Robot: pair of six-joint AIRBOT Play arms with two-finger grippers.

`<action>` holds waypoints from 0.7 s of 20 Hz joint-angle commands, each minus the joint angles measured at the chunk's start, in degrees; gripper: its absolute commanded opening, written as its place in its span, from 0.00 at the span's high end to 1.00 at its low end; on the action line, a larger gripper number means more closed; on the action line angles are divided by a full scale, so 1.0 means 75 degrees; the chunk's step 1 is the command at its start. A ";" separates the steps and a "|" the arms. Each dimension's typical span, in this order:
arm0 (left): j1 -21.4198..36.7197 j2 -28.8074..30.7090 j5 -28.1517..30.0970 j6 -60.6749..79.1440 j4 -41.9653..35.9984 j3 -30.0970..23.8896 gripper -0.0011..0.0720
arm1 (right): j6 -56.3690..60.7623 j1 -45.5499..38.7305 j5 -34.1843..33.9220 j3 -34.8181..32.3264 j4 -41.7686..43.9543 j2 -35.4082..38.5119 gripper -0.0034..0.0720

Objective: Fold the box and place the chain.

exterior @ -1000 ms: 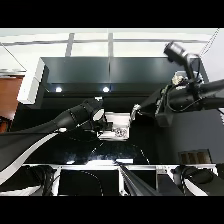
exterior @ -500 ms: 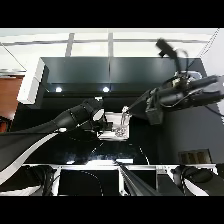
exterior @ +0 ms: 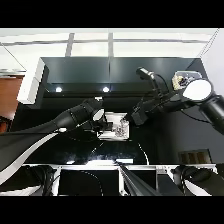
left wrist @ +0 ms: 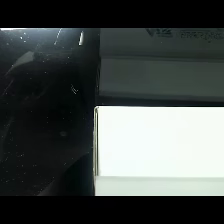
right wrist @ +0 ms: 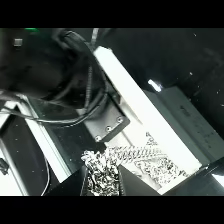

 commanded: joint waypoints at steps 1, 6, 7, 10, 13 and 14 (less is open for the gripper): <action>0.0006 0.0000 0.0003 0.0003 0.0000 0.0000 0.95 | 0.0044 0.0230 -0.0347 -0.0102 -0.0044 -0.0376 0.94; 0.0006 -0.0003 -0.0029 0.0009 0.0000 0.0000 0.95 | 0.0163 -0.0105 0.0353 -0.0090 -0.0618 -0.0300 0.50; 0.0006 0.0000 -0.0213 0.0041 0.0000 0.0000 0.95 | 0.0178 -0.0382 0.0562 -0.0090 -0.0787 -0.0154 0.50; 0.0009 0.0000 -0.0090 0.0055 0.0015 -0.0003 0.95 | 0.0184 -0.1428 0.0988 -0.0093 -0.1323 0.0577 0.50; 0.0006 0.0000 -0.0149 -0.0052 0.0000 0.0055 0.95 | 0.0175 -0.2317 0.1087 -0.0093 -0.1422 0.1256 0.50; 0.0006 0.0000 -0.0160 -0.0210 0.0006 0.0082 0.95 | 0.0146 -0.2495 0.1125 -0.0093 -0.1422 0.1399 0.50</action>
